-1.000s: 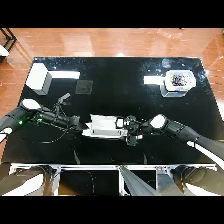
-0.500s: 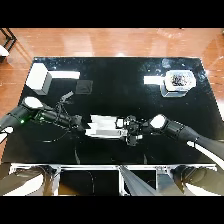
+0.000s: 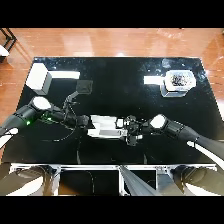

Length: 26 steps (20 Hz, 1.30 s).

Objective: Fold the box and place the chain.

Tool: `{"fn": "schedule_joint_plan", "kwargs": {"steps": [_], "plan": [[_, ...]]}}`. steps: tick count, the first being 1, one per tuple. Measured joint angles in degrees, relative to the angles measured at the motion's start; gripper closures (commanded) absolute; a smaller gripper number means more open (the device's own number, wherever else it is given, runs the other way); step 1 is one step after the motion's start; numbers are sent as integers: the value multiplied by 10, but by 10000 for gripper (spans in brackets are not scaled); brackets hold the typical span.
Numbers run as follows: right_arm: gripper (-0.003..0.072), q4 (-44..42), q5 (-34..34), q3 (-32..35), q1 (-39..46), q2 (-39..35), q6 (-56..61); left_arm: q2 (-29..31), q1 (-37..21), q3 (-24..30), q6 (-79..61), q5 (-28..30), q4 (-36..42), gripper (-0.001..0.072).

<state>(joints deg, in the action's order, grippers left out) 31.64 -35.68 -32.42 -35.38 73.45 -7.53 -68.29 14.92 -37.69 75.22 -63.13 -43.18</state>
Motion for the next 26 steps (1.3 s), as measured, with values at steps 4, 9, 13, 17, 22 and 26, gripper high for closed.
{"fn": "schedule_joint_plan", "kwargs": {"steps": [4, 9, 13, 17, 22, 26], "plan": [[430, 0, 0, 0, 0, 0, 0, 10, 24, 0, 26, 28, -19, 82], [430, 0, 0, 0, 0, 0, 0, 14, 56, 0, 42, 44, -26, 93], [430, 0, 0, 0, 0, 0, 0, 15, 71, 0, 58, 56, -31, 110], [430, 0, 0, 0, 0, 0, 0, 15, 82, 0, 87, 62, -62, 110], [430, 0, 0, 0, 0, 0, 0, 15, 110, 0, 121, 97, -95, 111], [430, 0, 0, 0, 0, 0, 0, 15, 131, 0, 149, 118, -111, 162]]}}
